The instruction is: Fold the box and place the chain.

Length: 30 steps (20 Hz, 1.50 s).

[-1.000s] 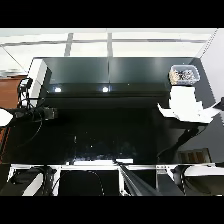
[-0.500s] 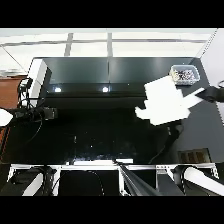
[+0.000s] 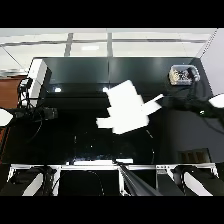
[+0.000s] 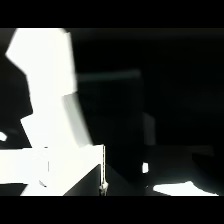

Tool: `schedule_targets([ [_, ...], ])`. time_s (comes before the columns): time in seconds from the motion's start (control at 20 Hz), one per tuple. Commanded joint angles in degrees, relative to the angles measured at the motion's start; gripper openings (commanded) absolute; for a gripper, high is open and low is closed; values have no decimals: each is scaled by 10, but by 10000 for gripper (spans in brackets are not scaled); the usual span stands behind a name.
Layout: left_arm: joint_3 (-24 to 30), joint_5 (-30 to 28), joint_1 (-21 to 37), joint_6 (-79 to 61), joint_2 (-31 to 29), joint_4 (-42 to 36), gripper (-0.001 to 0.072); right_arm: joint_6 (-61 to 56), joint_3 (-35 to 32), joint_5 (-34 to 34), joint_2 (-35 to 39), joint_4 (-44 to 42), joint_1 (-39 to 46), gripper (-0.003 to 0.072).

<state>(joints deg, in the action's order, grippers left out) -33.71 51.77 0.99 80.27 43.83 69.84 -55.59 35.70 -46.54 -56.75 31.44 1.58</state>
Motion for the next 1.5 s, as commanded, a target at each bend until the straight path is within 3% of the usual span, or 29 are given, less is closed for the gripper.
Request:
schedule_targets([
  [0.0,0,-8,1,0,0,0,22,-10,-80,206,21,-115,-144,11],
  [0.15,0,-18,1,0,1,-5,22,-12,-108,311,21,-136,-248,11],
  [0.35,0,-35,-5,-18,37,-96,27,-12,-118,327,20,-134,-303,12],
  [0.4,0,-40,-11,-28,61,-120,181,-12,-118,327,20,-134,-309,12],
  [0.45,-2,-44,-17,-30,89,-147,548,-12,-118,327,20,-134,-310,12],
  [0.5,-12,-37,-20,-40,124,-174,708,-12,-118,327,20,-134,-310,12],
  [0.95,-154,136,-29,-291,453,-492,706,-12,-118,318,20,-134,-310,12],
  [1.1,-199,206,-56,-306,518,-464,704,-12,-118,305,20,-134,-310,12],
  [1.25,-261,314,-85,-364,573,-435,656,-12,-118,296,20,-134,-310,12],
  [1.3,-281,325,-89,-369,582,-405,547,-12,-118,296,20,-134,-310,12],
  [1.35,-297,329,-89,-375,585,-377,484,-12,-118,297,20,-134,-310,12],
  [1.4,-308,342,-89,-395,585,-364,475,-12,-118,297,20,-134,-310,12],
  [1.45,-316,354,-89,-412,585,-357,392,-12,-118,296,20,-134,-310,12],
])
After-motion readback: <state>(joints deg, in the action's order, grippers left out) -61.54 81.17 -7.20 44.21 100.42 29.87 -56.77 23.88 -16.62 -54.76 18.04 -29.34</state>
